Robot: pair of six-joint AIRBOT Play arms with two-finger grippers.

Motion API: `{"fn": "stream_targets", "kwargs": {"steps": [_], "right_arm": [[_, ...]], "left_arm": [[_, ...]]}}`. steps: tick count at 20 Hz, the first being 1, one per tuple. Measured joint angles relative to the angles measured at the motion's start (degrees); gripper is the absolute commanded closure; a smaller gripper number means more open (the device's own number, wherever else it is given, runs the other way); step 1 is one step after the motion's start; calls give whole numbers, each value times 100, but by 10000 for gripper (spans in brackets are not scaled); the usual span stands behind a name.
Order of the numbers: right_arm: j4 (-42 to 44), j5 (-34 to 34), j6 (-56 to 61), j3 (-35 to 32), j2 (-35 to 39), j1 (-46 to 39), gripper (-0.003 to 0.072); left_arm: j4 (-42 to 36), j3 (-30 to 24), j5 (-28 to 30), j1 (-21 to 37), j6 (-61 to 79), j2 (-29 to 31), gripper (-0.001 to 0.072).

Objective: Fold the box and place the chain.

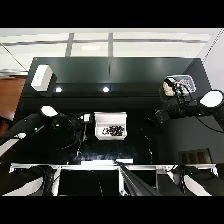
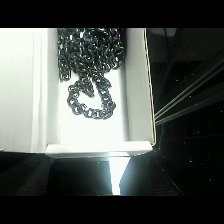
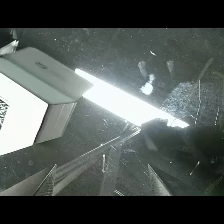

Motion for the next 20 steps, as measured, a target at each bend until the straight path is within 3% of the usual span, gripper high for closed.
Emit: {"fn": "stream_targets", "kwargs": {"steps": [10, 12, 14, 20], "right_arm": [[0, -7, 0, 0, 0, 0, 23], [0, -7, 0, 0, 0, 0, 23], [0, -20, 0, 0, 0, 0, 23], [-2, -713, 197, 273, -74, 645, 23]], "left_arm": [[50, 0, 245, -308, -140, 0, 7], [57, 0, 385, -372, -238, -4, 43], [57, 0, 457, -413, -304, -7, 240], [52, 2, 546, -450, -374, -7, 269]]}}
